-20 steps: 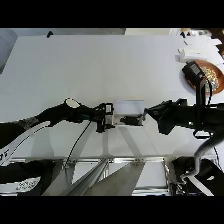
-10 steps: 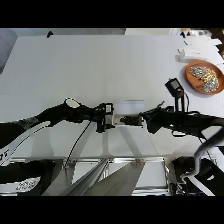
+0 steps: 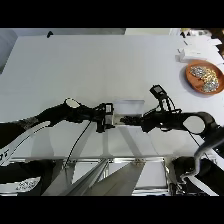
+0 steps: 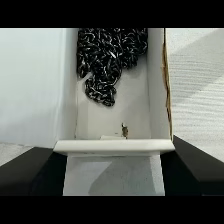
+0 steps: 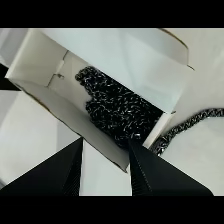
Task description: Fold the box and place the chain.
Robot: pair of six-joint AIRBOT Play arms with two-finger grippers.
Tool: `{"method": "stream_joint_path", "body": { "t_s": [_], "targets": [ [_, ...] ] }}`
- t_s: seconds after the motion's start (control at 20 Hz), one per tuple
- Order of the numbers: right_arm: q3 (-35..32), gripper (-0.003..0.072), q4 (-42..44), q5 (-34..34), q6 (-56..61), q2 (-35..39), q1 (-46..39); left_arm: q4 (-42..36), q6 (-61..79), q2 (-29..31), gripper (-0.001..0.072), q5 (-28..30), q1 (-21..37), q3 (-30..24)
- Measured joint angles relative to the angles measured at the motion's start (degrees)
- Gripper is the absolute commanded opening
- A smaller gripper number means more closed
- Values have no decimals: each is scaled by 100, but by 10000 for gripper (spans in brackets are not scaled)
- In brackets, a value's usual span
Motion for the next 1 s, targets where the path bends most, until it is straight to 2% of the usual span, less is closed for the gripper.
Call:
{"method": "stream_joint_path", "body": {
  "t_s": [0.1, 0.15, 0.25, 0.3, 0.35, 0.4, 0.7, 1.0],
  "targets": [
    [544, 305, -505, 483, 13, -63, 0, 0, 0, 0, 254, -2, 0, 0],
    [822, 273, -839, 697, 149, -83, 0, 0, 0, 0, 254, -2, 0, 0],
    [1294, 273, -1574, 942, 551, -109, -17, 0, -2, 0, 254, -2, 0, -2],
    [1434, 282, -1843, 994, 721, -131, -66, -2, 0, 0, 254, -2, 0, 0],
    [1543, 344, -2070, 1027, 879, -181, -149, -2, 0, 0, 254, -2, 0, 0],
    [1613, 366, -2234, 1080, 992, -264, -256, 0, -2, 0, 254, -2, 0, 0],
    [1779, 367, -2726, 1161, 1491, -1394, -1082, -2, 0, 0, 254, -2, 0, 0],
    [1803, 367, -2861, 911, 1696, -2520, -1300, -2, -2, 0, 254, -2, 0, 0]
  ]
}}
